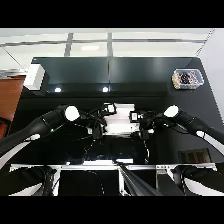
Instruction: Fold the box and place the chain.
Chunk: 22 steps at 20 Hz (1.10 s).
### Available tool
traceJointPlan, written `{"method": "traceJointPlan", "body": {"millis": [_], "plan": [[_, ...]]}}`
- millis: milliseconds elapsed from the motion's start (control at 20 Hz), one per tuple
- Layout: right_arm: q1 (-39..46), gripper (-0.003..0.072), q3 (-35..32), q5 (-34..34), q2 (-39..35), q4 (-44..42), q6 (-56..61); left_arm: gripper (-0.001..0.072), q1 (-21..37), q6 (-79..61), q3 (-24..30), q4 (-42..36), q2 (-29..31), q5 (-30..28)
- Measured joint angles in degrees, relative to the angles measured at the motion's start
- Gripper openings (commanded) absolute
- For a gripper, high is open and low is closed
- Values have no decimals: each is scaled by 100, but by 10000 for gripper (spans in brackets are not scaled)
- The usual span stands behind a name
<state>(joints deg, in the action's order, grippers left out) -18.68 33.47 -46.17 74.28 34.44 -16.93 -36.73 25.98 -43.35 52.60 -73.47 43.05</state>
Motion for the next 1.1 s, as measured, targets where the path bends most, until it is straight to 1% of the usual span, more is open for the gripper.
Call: {"method": "traceJointPlan", "body": {"millis": [50, 100, 250, 400, 450, 550, 600, 700, 750, 800, 850, 950, 1000, 1100], "plan": [[0, 21, 0, 0, 0, 0, 0, 93, 4, 7, -2, -7, 2, -2], [0, 21, 0, 0, 0, 0, 0, 29, 4, -4, -17, -44, 2, 22], [0, 21, 0, 0, 0, 2, -7, 28, 90, 94, -94, 4, 101, 321], [0, 21, 0, -2, 2, 2, -11, 29, 299, 761, -140, 605, 468, 793], [0, 21, 0, -2, 2, 2, -4, 28, 413, 1185, -146, 964, 647, 966], [0, 21, -2, -2, 2, 2, -4, 29, 750, 2256, -144, 1674, 988, 1121], [0, 21, 0, -4, 2, 2, -4, 30, 977, 2920, -114, 1963, 1108, 1246], [0, 21, 0, -4, 2, 2, -4, 30, 1593, 4496, -2, 2286, 1198, 1523], [0, 21, 0, -4, 2, 2, -4, 30, 1956, 5077, 107, 2280, 1169, 1749], [0, 21, -2, -4, 0, 2, -4, 30, 2291, 5425, 238, 2107, 1119, 1899], [0, 21, 0, -4, 0, 2, -4, 29, 2623, 5578, 402, 1714, 1049, 1963], [0, 21, 0, -4, 2, 2, -4, 29, 3104, 5593, 717, 874, 876, 2059], [0, 21, 0, -4, 0, 2, -4, 29, 3230, 5582, 831, 555, 782, 2050], [0, 21, 0, -4, 0, 2, -4, 29, 3296, 5517, 984, 52, 588, 1939]]}}
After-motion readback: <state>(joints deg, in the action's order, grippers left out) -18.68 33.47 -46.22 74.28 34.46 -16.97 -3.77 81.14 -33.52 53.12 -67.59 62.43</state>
